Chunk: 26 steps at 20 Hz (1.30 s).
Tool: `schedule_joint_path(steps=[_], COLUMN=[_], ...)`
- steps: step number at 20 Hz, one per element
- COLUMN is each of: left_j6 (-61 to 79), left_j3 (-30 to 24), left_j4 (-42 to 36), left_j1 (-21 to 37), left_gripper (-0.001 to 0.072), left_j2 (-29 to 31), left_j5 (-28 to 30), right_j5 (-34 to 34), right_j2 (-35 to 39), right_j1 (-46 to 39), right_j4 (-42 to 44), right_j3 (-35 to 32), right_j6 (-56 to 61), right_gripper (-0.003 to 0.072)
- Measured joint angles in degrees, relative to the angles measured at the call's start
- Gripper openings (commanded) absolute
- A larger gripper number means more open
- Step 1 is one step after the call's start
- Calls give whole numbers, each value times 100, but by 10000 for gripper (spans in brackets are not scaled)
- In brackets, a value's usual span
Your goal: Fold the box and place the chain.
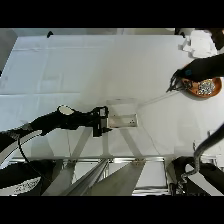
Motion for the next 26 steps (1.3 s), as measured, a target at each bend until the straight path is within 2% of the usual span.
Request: schedule_joint_path(steps=[7,16,20,26], left_j6=[0,2,0,2], left_j3=[0,0,0,0], left_j4=[2,0,0,2], left_j1=[0,0,0,0], left_gripper=[272,272,272,272], left_j2=[0,0,0,0], left_j5=[2,0,0,0], right_j5=[111,-573,-1097,-2234], right_j2=[42,42,42,42], right_j1=[1292,2618,2953,3460], right_j4=[20,-358,-476,-522], right_j3=[-111,-887,-1405,-2413], right_j6=[136,426,588,734], right_gripper=[11,11,11,11])
